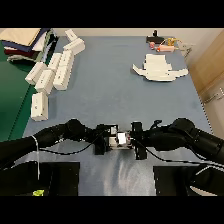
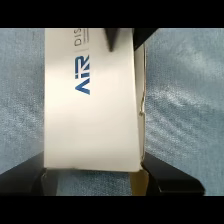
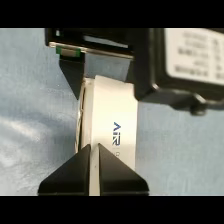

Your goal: Fold the box.

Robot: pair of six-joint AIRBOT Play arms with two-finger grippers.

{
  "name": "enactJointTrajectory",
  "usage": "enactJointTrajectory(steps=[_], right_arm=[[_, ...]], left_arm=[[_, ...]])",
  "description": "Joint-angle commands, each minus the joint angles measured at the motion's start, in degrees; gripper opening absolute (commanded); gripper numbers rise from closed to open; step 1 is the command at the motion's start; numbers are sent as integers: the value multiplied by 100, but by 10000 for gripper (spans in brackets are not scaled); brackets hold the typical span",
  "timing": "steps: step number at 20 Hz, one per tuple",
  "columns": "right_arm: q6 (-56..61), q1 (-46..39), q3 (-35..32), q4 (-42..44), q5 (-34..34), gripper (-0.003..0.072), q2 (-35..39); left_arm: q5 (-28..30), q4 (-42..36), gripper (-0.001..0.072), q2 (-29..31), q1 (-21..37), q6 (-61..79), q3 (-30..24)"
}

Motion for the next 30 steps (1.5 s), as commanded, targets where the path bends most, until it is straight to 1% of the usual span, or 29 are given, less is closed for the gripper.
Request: enactJointTrajectory(steps=[1, 2, 3, 7, 8, 9, 10, 11, 12, 13, 15, 16, 18, 20, 22, 24, 26, 30], right_arm=[[247, 70, 0, -20, 4, 65, -4], [249, 70, 0, -17, 9, 213, -4], [249, 68, 0, -20, 7, 270, -4], [262, 68, 24, -20, 9, 270, 9], [442, 68, 72, -20, 9, 270, 48], [879, 63, 136, -20, 9, 270, 133], [1484, 37, 166, -26, 22, 254, 232], [2118, -9, 155, -68, 26, 43, 310], [2739, -63, 79, -79, 181, 2, 396], [3292, -94, -103, -4, 590, 1, 529], [3976, -90, -588, 341, 1541, 1, 844], [4157, -83, -892, 629, 1993, 1, 1032], [4162, -81, -1471, 1290, 2518, 1, 1314], [4164, -22, -1958, 1631, 2817, 1, 1429], [4166, 210, -2236, 1637, 3145, 1, 1429], [4166, 428, -2341, 1635, 3338, 1, 1416], [4172, 555, -2415, 1637, 3364, 1, 1325], [4212, 625, -2566, 1622, 3541, 1, 911]], left_arm=[[22, -9, 521, 2, 2, -17, -2], [22, -9, 521, 2, 2, -17, -2], [22, -9, 521, 2, 2, -17, -2], [22, -9, 521, 2, 2, -17, -2], [24, -9, 521, 2, 2, -17, -2], [22, -9, 521, 2, 2, -17, -2], [22, -9, 521, 2, 2, -17, -2], [22, -9, 521, 2, 2, -17, -2], [22, -9, 521, 2, 2, -17, -2], [22, -9, 521, 2, 2, -17, -2], [22, -9, 521, 2, 2, -17, -2], [22, -9, 521, 2, 2, -17, -2], [22, -9, 521, 2, 2, -17, -2], [22, -9, 521, 2, 2, -17, -2], [22, -9, 521, 2, 2, -17, -2], [22, -9, 521, 2, 2, -17, -2], [22, -9, 521, 2, 2, -17, -2], [22, -9, 521, 2, 2, -17, -2]])
